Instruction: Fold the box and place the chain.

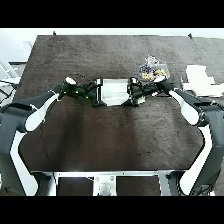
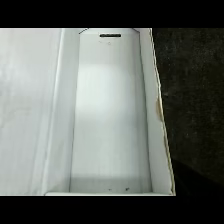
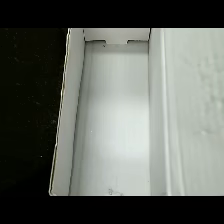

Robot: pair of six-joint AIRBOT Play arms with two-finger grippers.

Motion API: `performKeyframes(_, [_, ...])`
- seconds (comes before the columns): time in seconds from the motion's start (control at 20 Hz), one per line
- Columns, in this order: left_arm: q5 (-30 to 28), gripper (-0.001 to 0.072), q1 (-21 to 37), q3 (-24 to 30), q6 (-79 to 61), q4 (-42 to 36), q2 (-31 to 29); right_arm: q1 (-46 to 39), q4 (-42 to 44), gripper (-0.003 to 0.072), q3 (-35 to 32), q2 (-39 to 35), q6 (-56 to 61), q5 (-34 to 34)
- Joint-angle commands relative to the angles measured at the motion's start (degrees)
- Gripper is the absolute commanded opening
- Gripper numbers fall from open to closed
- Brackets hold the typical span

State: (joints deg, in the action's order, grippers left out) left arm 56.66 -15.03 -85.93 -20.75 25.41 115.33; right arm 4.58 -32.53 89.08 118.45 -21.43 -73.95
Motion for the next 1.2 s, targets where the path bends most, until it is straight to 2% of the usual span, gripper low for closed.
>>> performKeyframes(0.0, [0.0,0.0700,0.1,0.0,-0.3,-0.2,0.0,0.0,-0.1,0.0509,0.0,0.0,0.0,-0.2])
performKeyframes(1.0, [-0.7,0.0700,0.1,0.0,0.8,-1.9,0.9,0.0,-0.1,0.0509,0.0,0.0,0.0,-0.2])
performKeyframes(1.15, [-0.5,0.0670,0.1,0.0,0.8,-1.8,0.9,0.0,-0.1,0.0509,0.0,0.0,0.0,-0.2])
